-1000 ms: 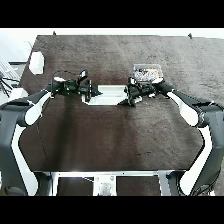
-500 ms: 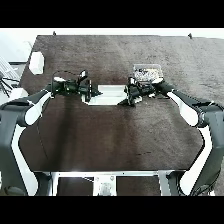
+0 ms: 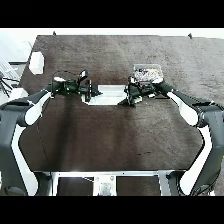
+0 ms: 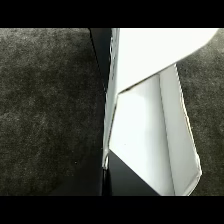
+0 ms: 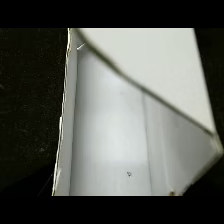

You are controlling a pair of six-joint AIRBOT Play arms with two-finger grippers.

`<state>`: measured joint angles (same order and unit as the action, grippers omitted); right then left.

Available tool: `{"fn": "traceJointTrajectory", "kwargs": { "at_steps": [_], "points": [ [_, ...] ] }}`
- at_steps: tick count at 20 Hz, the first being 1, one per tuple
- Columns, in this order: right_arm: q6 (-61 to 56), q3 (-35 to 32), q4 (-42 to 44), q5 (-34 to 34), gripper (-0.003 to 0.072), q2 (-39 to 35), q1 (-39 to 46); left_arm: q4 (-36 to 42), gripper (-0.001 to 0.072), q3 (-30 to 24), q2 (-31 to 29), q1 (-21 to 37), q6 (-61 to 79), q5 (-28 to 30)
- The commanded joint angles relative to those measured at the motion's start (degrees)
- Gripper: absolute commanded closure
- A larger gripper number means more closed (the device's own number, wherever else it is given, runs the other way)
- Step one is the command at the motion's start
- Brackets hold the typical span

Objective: Fold the box and place the chain.

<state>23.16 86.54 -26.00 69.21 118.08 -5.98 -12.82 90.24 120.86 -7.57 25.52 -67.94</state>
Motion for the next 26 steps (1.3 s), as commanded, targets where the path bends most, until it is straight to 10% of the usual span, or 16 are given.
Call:
{"fn": "traceJointTrajectory", "kwargs": {
  "at_steps": [1,19,21,26],
  "points": [
    [-0.15,0.0,0.02,-0.74,0.0126,0.31,0.02,-0.02,0.0688,0.02,0.02,0.07,0.02,-0.02],
    [0.04,0.0,-0.04,-0.79,0.0131,0.48,0.02,-0.02,0.0688,0.02,0.02,0.07,0.02,-0.02],
    [0.02,0.0,-0.04,-0.76,0.0241,0.48,0.0,-0.02,0.0688,0.02,0.02,0.07,0.02,-0.02],
    [0.0,0.0,0.04,-0.76,0.0249,0.48,0.0,-0.02,0.0688,0.02,0.02,0.07,0.02,-0.02]
  ]
}}
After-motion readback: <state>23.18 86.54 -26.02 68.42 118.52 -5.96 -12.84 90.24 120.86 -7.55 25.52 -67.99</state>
